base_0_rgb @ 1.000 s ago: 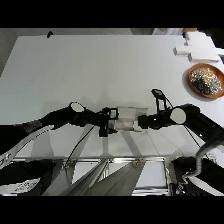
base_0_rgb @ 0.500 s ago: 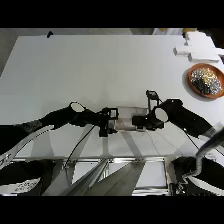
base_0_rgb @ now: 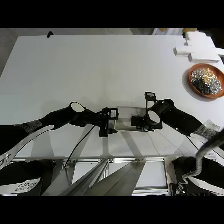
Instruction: Fold the box and place the chain.
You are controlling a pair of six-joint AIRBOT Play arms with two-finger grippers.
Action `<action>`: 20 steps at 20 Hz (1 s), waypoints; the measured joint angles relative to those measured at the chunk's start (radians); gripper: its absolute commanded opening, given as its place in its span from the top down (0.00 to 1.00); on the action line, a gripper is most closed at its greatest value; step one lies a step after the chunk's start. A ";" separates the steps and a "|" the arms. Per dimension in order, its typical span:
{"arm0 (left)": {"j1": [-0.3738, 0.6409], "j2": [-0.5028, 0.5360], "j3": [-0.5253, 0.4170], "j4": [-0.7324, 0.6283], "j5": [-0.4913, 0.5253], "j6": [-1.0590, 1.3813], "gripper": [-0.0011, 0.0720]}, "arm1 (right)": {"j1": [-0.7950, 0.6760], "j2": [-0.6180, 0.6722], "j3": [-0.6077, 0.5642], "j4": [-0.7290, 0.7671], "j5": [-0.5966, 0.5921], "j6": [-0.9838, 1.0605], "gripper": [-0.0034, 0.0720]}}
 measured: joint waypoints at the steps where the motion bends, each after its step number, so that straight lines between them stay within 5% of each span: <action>1: 0.000 0.000 0.000 0.000 0.000 0.000 0.89 | 0.000 -0.003 0.000 -0.002 -0.001 0.003 0.71; 5: 0.000 0.000 0.000 0.000 0.000 0.001 0.89 | 0.001 -0.010 0.000 -0.011 -0.002 0.003 0.94; 7: 0.000 0.000 0.000 0.002 0.001 0.005 0.89 | 0.001 -0.013 0.000 -0.013 -0.001 -0.002 0.94; 8: 0.000 0.000 0.000 0.002 0.001 0.004 0.89 | 0.001 -0.016 0.000 -0.011 -0.002 -0.002 0.93; 10: 0.000 0.000 0.000 0.000 0.000 0.000 0.89 | 0.001 -0.023 0.000 -0.006 -0.015 0.007 0.66; 14: 0.001 0.000 0.000 0.000 0.000 -0.002 0.89 | 0.001 -0.025 0.000 -0.014 -0.011 0.003 0.67; 16: 0.001 0.000 0.000 0.000 0.000 -0.002 0.89 | 0.001 -0.025 0.000 -0.016 -0.019 -0.001 0.91; 20: 0.001 0.000 0.000 0.001 0.001 0.002 0.89 | 0.001 -0.025 0.000 -0.025 -0.015 -0.022 0.94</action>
